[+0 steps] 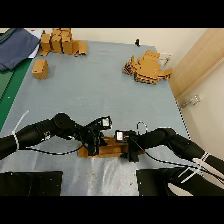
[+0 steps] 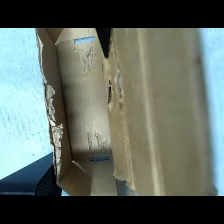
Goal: Fold the box.
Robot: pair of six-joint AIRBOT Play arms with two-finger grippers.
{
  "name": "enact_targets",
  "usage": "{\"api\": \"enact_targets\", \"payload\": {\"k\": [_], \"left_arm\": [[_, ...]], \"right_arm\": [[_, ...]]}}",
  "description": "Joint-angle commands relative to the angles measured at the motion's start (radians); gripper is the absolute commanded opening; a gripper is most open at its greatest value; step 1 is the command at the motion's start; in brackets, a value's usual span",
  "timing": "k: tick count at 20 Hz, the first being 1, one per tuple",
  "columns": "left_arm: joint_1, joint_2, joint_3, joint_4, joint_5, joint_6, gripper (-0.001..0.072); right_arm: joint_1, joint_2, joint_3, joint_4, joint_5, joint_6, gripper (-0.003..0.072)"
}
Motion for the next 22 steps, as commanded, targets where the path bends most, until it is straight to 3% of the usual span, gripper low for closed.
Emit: {"api": "enact_targets", "payload": {"k": [1,22], "left_arm": [[0.0,0.0,0.001,0.0,0.0,0.0,0.0015],[0.0,0.0,0.001,0.0,0.0,0.0,0.0015]], "right_arm": [[-0.001,0.0,0.0,-0.005,0.006,0.0,0.0657],[0.001,0.019,0.0,-0.038,-0.013,-0.03,0.0648]]}}
